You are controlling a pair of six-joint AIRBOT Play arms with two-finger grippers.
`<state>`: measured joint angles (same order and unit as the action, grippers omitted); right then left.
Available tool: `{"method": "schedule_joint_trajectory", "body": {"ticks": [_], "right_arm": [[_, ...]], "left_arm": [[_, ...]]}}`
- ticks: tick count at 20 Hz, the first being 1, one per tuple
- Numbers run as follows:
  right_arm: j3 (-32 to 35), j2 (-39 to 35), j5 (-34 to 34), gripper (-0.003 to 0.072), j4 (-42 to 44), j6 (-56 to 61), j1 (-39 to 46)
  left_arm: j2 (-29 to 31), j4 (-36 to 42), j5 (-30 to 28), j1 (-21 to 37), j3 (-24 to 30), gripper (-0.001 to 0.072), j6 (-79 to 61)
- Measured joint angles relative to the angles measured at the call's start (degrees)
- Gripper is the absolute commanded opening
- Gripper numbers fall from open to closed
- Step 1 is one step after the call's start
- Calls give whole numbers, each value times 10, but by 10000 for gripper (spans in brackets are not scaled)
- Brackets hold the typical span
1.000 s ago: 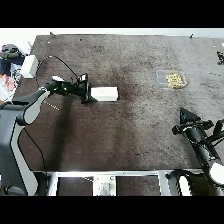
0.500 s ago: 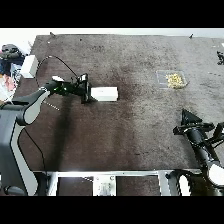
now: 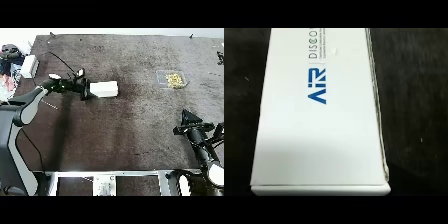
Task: Fold the box and place the chain.
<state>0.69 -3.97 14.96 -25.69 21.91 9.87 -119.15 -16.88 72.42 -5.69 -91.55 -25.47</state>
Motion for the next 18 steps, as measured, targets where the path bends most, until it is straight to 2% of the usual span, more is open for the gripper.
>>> {"method": "schedule_joint_trajectory", "body": {"ticks": [6, 10, 14, 18], "right_arm": [[0, 0, 0, 8, 0, 0, 0], [0, 0, 0, 8, 0, 0, 0], [0, 0, 0, 8, 0, 0, 0], [0, 0, 0, 8, 0, 0, 0]], "left_arm": [[98, 72, -15, 62, 0, 5, 116], [208, 69, -108, 126, 30, 5, 222], [344, 31, -207, 209, 130, 5, 287], [458, -11, -229, 330, 266, 5, 338]]}}
